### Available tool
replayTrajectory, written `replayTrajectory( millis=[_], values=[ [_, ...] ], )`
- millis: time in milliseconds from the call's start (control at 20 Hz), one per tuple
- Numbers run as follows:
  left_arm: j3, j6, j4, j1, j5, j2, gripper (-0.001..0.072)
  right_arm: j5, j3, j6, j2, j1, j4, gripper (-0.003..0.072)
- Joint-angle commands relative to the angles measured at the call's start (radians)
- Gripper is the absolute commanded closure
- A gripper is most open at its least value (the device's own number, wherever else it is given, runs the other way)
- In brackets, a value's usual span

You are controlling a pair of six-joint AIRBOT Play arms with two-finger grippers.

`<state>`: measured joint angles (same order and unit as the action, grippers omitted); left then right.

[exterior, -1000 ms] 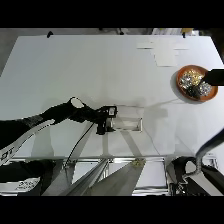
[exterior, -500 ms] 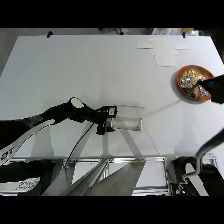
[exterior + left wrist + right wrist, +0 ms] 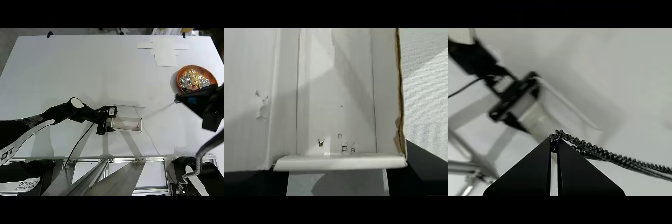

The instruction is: Fold the box and place the chain.

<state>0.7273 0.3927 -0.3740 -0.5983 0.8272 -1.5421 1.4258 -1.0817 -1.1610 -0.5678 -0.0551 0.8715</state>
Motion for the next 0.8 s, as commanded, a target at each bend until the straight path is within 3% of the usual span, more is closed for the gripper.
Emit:
replayTrajectory(
  millis=[0, 350, 750],
  values=[
    [0.000, 0.000, 0.000, 0.000, 0.000, 0.000, 0.0350, -0.096, 0.084, 0.020, 0.003, -0.121, -0.116, 0.0670],
    [0.000, 0.000, 0.000, 0.000, 0.000, 0.000, 0.0350, -0.343, 0.271, 0.044, -0.021, -0.401, -0.040, 0.0670],
    [0.000, 0.000, 0.000, 0.000, 0.000, 0.000, 0.0350, -0.402, 0.280, 0.053, -0.172, -0.420, -0.002, 0.0670]
  ],
)
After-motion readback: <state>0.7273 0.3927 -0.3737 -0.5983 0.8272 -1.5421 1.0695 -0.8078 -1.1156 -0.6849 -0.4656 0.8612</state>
